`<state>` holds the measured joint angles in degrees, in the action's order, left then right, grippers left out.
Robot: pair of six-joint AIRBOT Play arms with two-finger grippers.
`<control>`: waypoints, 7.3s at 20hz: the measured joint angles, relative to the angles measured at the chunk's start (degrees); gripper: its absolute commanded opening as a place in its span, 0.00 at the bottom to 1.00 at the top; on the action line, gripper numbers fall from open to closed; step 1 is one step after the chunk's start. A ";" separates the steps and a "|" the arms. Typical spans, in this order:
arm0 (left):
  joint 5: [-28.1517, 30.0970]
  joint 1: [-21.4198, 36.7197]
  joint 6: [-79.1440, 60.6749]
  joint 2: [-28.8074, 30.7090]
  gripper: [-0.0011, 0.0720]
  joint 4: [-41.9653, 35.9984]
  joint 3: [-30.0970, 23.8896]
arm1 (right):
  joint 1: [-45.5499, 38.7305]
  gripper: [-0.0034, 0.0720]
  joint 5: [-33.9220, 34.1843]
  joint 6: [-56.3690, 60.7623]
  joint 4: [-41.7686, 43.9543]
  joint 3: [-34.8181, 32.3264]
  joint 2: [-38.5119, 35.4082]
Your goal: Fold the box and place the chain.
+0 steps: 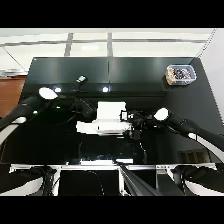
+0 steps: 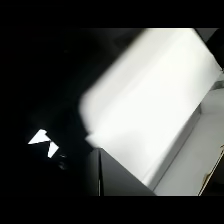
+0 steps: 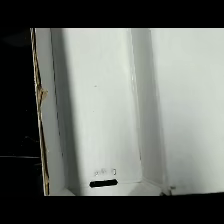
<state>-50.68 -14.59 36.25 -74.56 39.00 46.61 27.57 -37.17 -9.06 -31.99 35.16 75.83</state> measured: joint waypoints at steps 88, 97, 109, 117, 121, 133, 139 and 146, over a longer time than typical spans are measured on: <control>-12.57 17.46 22.75 -2.89 0.05 -3.17 -14.62 | 0.00 0.21 -0.04 -0.02 0.02 0.00 0.00; -17.55 11.98 14.19 -5.42 0.92 -8.55 -9.55 | 0.00 0.22 -0.04 0.00 0.02 0.00 0.00; -19.54 3.34 21.73 -5.51 0.76 -3.10 -2.32 | 0.00 0.21 -0.04 -0.02 0.02 0.00 0.00; -17.88 -6.80 38.14 -5.51 0.67 8.81 5.35 | 0.00 0.21 -0.04 -0.02 0.02 0.00 0.00; -17.35 -10.27 44.96 -5.51 0.57 13.07 6.75 | 0.00 0.22 -0.07 -0.02 0.02 0.00 0.00; -11.41 -17.25 64.17 -5.53 0.57 27.98 7.17 | 0.00 0.21 -0.04 -0.02 0.00 0.00 0.00; -9.79 -22.14 75.91 -6.14 0.57 37.70 7.63 | 0.00 0.22 -0.04 0.00 0.02 0.00 0.00; -12.98 -27.58 85.48 -10.58 0.57 45.22 12.98 | 0.00 0.22 -0.04 0.00 0.00 0.00 0.00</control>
<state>-63.66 -42.17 121.73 -85.14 84.23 59.59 27.57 -37.21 -9.06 -31.99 35.16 75.83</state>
